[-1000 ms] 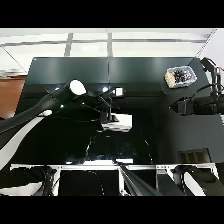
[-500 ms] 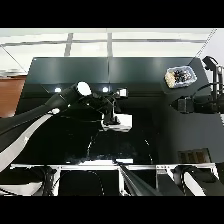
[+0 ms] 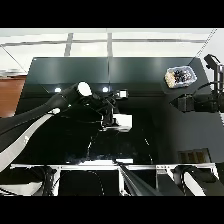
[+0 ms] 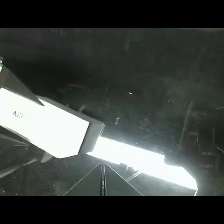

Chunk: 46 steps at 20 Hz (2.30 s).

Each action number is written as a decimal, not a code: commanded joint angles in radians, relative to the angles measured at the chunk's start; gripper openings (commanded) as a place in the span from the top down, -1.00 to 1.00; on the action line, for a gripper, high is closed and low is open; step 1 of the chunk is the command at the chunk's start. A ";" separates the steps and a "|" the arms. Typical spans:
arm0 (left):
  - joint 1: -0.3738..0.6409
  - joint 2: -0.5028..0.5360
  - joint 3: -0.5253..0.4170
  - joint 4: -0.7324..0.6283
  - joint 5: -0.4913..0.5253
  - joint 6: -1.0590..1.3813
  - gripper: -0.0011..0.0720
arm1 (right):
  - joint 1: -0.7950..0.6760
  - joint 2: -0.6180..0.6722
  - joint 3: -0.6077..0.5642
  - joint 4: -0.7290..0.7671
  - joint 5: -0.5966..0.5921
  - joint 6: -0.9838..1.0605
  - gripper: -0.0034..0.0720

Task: Fold the box and place the chain.

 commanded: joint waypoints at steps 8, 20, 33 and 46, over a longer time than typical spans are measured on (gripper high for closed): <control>-0.061 -0.002 0.000 0.188 0.052 -0.143 -0.98 | -0.001 0.000 -0.001 0.000 -0.003 0.008 0.87; -0.017 0.002 0.151 0.616 0.089 -0.645 0.07 | -0.001 0.000 -0.001 0.000 -0.029 0.046 0.87; 0.853 -0.346 0.703 0.644 -0.023 -1.019 0.06 | -0.001 -0.014 -0.001 0.004 -0.189 0.056 0.87; 0.854 -0.447 0.923 0.860 -0.158 -1.112 -0.99 | -0.001 -0.031 -0.001 0.003 -0.214 0.051 0.87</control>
